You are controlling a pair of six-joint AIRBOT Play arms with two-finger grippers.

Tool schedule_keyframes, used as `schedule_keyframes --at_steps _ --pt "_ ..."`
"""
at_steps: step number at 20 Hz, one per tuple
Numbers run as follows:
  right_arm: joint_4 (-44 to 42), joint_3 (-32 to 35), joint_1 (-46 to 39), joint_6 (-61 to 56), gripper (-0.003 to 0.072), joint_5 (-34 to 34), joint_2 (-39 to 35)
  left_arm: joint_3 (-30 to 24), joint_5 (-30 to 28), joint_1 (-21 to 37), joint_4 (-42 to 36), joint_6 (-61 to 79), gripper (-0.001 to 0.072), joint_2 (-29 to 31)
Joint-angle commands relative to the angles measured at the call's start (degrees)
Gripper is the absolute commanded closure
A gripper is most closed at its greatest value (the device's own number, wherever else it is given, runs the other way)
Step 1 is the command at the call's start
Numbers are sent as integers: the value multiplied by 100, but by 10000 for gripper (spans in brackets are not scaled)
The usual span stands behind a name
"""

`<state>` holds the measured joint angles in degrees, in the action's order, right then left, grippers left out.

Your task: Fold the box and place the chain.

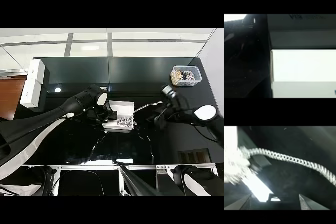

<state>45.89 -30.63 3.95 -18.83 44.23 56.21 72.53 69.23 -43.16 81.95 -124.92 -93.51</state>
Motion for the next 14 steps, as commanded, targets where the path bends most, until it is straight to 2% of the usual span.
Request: schedule_keyframes --at_steps 1,4,7,14 --pt "-83 -94 203 2127 -34 -750 704 0 24 -4 0 2 680 0" --pt "-278 -684 227 2820 -34 -750 1429 0 24 -2 2 2 680 0" --pt "-785 -1067 238 2835 -34 -636 1967 0 24 -4 0 2 680 0" --pt "-861 -1099 555 2944 -34 -870 2352 0 26 -4 0 2 680 0"
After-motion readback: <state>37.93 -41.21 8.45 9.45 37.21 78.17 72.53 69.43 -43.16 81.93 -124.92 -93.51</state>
